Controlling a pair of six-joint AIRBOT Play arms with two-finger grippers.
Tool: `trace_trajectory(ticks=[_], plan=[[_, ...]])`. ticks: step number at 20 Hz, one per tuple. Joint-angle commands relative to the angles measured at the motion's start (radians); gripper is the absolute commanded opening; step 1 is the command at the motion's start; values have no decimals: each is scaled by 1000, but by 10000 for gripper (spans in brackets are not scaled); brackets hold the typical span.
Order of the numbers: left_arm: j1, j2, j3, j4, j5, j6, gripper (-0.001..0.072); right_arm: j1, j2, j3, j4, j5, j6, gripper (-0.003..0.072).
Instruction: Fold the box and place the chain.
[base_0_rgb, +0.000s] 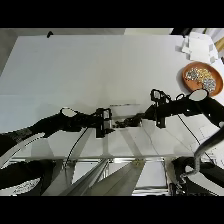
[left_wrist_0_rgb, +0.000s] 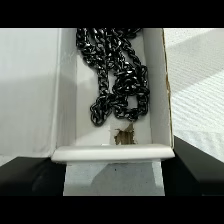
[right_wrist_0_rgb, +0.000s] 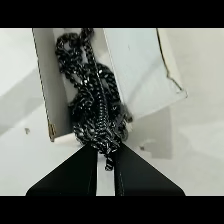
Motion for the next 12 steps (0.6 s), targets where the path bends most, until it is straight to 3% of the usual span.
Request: trace_trajectory(ticks=[1, 6, 12], plan=[[0, 0, 0, 0, 0, 0, 69, -1, 38, -1, 24, 20, 5, 12], [0, 0, 0, 0, 0, 0, 69, 11, 122, -2, 23, 11, 28, 12], [0, 0, 0, 0, 0, 0, 69, 129, 144, -2, 23, -39, 31, 12]])
